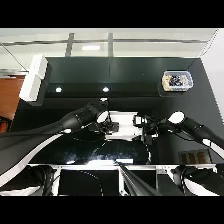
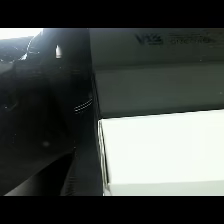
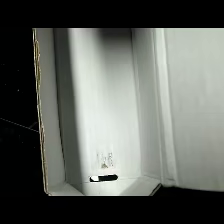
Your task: Fold the box and place the chain.
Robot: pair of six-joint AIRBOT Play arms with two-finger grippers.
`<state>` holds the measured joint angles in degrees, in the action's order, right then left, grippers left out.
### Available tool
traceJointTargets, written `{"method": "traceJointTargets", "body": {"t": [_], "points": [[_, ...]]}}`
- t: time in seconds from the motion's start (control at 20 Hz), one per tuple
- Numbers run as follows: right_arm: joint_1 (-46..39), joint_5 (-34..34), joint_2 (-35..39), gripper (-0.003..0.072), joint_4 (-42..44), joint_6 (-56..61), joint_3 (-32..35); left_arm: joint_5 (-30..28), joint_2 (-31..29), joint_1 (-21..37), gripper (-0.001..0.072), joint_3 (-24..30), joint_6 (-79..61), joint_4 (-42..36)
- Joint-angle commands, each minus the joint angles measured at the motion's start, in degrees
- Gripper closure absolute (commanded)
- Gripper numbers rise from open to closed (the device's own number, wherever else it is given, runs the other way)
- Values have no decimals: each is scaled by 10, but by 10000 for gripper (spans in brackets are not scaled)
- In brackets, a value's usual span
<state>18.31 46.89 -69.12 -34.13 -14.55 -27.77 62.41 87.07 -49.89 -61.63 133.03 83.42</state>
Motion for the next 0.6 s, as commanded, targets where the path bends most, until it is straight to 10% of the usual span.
{"method": "traceJointTargets", "body": {"t": [0.0,0.35,0.55], "points": [[0,0,0,209,0,0,0,9,0,0,381,-7,4,1],[0,0,0,209,0,0,0,8,0,0,383,-16,10,3],[0,0,0,209,0,0,0,-7,0,-7,622,-16,14,-1]]}}
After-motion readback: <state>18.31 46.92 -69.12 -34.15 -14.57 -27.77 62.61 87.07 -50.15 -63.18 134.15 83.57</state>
